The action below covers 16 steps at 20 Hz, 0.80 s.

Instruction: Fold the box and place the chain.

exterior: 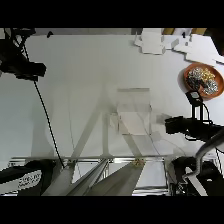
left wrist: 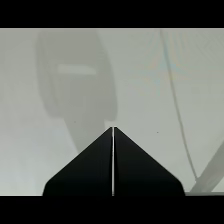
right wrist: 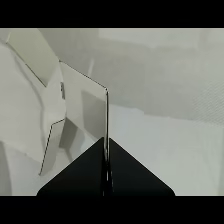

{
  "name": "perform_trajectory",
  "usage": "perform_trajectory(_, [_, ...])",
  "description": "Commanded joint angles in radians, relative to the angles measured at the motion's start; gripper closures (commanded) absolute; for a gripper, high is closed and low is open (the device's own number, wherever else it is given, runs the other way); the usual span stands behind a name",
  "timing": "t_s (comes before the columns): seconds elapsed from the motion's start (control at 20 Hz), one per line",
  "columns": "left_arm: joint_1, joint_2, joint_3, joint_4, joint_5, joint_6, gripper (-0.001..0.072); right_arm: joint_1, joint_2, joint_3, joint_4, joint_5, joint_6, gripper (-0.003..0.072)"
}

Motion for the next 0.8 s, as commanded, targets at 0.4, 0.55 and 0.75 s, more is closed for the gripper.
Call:
perform_trajectory(0.4, [-0.002, -0.095, -0.018, -0.559, 0.238, 0.306, 0.0349, 0.002, -0.154, -0.001, 0.026, 0.011, -0.083, 0.0671])
perform_trajectory(0.55, [-0.042, -0.207, -0.052, -0.921, 0.15, 0.542, 0.0346, 0.002, -0.171, 0.0, 0.035, 0.008, -0.103, 0.067])
perform_trajectory(0.75, [-0.154, -0.334, -0.059, -0.946, 0.011, 0.607, 0.0413, 0.002, -0.171, 0.0, 0.037, -0.006, -0.099, 0.067])
